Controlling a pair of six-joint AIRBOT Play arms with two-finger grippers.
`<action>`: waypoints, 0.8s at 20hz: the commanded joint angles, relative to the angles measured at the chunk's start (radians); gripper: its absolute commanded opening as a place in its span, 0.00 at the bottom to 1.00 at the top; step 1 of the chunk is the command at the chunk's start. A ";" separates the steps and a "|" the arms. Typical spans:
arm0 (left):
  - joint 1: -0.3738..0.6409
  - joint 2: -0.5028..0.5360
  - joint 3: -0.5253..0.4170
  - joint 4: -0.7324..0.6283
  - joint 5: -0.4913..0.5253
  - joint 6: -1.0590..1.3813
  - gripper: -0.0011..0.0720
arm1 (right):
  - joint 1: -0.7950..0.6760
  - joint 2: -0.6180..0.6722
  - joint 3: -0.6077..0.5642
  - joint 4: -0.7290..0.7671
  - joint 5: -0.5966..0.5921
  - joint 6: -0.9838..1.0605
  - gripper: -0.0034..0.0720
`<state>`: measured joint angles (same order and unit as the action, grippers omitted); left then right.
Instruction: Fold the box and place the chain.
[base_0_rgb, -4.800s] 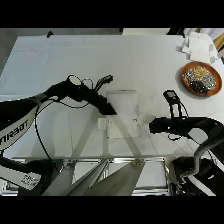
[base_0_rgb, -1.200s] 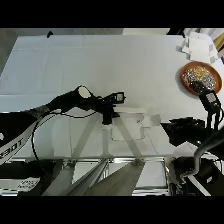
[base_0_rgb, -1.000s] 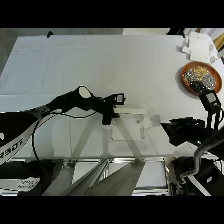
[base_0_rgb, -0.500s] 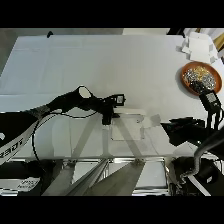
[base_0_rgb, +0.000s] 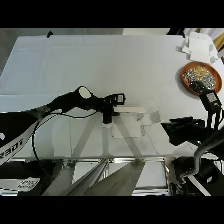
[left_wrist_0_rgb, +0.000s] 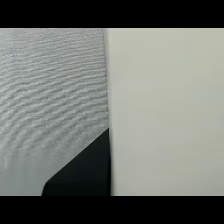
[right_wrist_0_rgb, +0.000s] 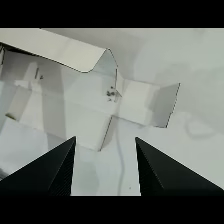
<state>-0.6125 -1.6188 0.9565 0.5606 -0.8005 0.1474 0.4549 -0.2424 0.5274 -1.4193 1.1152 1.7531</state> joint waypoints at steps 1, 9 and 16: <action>0.000 -0.001 0.000 -0.007 0.012 0.034 0.02 | 0.001 0.001 -0.001 0.000 -0.002 0.000 0.59; 0.000 -0.031 0.000 -0.036 -0.006 0.040 0.02 | 0.001 0.001 -0.001 0.000 -0.002 0.001 0.59; 0.000 -0.031 0.000 -0.036 -0.028 0.066 0.02 | 0.001 0.001 -0.001 0.000 -0.002 0.001 0.59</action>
